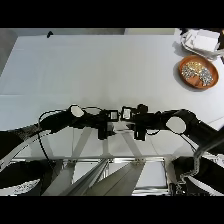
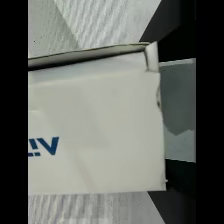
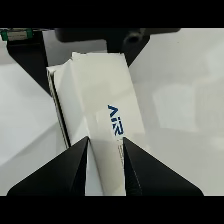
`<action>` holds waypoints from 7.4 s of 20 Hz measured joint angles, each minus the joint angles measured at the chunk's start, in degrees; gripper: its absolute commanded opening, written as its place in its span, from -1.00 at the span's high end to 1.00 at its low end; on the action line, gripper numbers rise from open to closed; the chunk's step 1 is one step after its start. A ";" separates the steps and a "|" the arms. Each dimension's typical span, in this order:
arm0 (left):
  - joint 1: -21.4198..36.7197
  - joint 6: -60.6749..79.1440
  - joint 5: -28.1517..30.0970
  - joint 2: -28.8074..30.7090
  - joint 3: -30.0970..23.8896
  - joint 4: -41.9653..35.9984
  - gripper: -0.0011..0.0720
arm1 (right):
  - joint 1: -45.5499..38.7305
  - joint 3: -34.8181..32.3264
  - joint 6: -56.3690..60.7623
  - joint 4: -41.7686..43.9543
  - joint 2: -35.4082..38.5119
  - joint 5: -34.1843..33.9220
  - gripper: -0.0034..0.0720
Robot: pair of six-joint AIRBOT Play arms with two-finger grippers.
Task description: Fold the box and place the chain.
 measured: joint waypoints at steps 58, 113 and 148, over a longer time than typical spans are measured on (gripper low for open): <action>-0.04 -0.44 -0.24 0.00 -0.04 -0.39 0.12 | -10.12 -12.87 -30.03 49.55 2.14 -1.88 0.87; 38.58 -39.26 14.45 17.35 -0.11 20.83 0.97 | -44.41 3.02 48.41 -19.41 2.54 31.39 0.87; 64.89 -52.74 -16.00 35.89 -2.03 53.79 -0.68 | -44.41 3.02 48.59 -17.00 2.54 33.29 -0.53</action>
